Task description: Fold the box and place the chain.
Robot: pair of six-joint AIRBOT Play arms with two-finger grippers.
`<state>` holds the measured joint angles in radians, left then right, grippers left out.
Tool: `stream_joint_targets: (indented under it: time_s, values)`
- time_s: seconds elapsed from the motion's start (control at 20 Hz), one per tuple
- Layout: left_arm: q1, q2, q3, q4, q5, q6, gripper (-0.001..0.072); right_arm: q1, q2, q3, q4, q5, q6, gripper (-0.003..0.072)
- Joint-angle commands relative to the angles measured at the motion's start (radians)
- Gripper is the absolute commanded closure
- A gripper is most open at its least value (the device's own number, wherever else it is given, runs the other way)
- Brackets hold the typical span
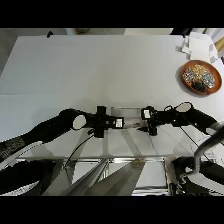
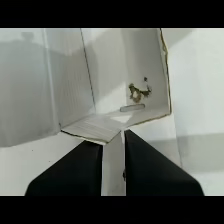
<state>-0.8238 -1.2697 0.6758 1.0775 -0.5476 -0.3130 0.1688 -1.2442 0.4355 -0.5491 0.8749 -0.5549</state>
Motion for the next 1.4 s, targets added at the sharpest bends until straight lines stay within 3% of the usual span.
stream_joint_targets:
  time_s: [0.0, 0.5, 0.75, 0.9, 1.05, 1.1, 1.15, 1.25, 1.3, 1.35]
  values:
    - [-0.003, -0.001, 0.000, -0.064, 0.051, 0.003, 0.0577, 0.000, 0.000, 0.001, 0.000, 0.001, 0.000, 0.0227]
    - [-0.044, -0.049, 0.000, -0.100, 0.074, 0.002, 0.0576, 0.000, 0.000, 0.001, 0.000, 0.001, 0.000, 0.0227]
    - [-0.044, -0.050, 0.000, -0.101, 0.108, 0.002, 0.0542, 0.000, 0.000, 0.001, 0.000, 0.001, 0.000, 0.0227]
    - [-0.044, -0.051, 0.000, -0.101, 0.118, 0.002, 0.0278, 0.000, 0.000, 0.001, 0.000, 0.001, 0.000, 0.0227]
    - [-0.044, -0.051, 0.000, -0.101, 0.117, 0.000, 0.0279, 0.000, 0.000, 0.001, 0.000, 0.001, 0.000, 0.0227]
    - [-0.044, -0.050, 0.000, -0.101, 0.116, -0.002, 0.0285, 0.000, 0.000, 0.001, 0.000, 0.001, 0.000, 0.0227]
    - [-0.044, -0.049, 0.000, -0.101, 0.108, -0.002, 0.0375, 0.000, 0.000, 0.001, 0.000, 0.001, 0.000, 0.0227]
    - [-0.044, -0.037, 0.000, -0.100, 0.066, -0.002, 0.0623, 0.000, 0.000, 0.001, 0.000, 0.001, 0.000, 0.0227]
    - [-0.044, -0.027, 0.000, -0.095, 0.043, -0.002, 0.0697, 0.000, 0.000, 0.001, 0.000, 0.001, 0.000, 0.0227]
    - [-0.043, -0.014, 0.000, -0.091, 0.023, -0.007, 0.0705, 0.000, 0.000, 0.001, 0.000, 0.001, 0.000, 0.0227]
